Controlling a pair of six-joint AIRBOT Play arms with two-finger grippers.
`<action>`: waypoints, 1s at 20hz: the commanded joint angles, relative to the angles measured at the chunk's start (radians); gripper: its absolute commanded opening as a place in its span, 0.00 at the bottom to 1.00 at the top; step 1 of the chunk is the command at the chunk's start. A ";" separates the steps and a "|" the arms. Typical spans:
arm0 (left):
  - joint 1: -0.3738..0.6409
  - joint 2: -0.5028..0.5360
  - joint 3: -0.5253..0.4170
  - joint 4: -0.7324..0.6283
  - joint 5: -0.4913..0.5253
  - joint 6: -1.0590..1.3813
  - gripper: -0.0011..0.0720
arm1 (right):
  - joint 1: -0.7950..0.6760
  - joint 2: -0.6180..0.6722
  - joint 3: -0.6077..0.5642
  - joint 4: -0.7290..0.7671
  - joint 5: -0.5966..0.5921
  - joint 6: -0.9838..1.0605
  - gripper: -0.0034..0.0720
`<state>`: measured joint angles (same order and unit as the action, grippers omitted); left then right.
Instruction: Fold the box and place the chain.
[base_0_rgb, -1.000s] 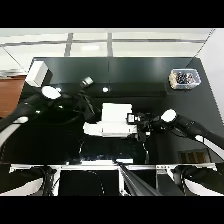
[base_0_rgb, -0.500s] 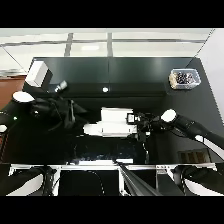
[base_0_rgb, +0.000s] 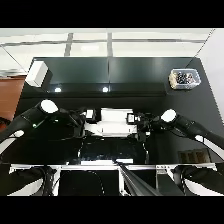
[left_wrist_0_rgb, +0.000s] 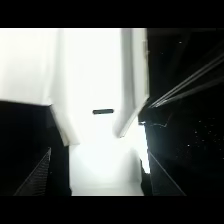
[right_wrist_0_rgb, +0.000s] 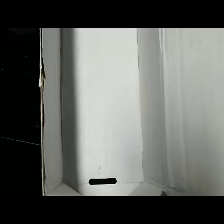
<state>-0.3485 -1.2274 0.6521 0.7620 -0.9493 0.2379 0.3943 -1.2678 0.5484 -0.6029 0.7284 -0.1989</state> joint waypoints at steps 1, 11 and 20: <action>-0.035 -0.016 -0.001 0.002 0.014 -0.002 0.95 | 0.000 0.000 0.000 0.000 0.000 0.000 0.45; -0.050 -0.019 -0.001 -0.116 0.037 -0.010 0.68 | 0.000 0.000 0.000 0.000 0.000 0.000 0.45; -0.079 -0.047 -0.001 -0.119 0.041 -0.063 0.32 | 0.000 0.000 0.000 0.000 0.000 0.000 0.45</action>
<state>-0.4149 -1.2591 0.6514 0.6464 -0.9108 0.1921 0.3939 -1.2678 0.5484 -0.6033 0.7277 -0.1974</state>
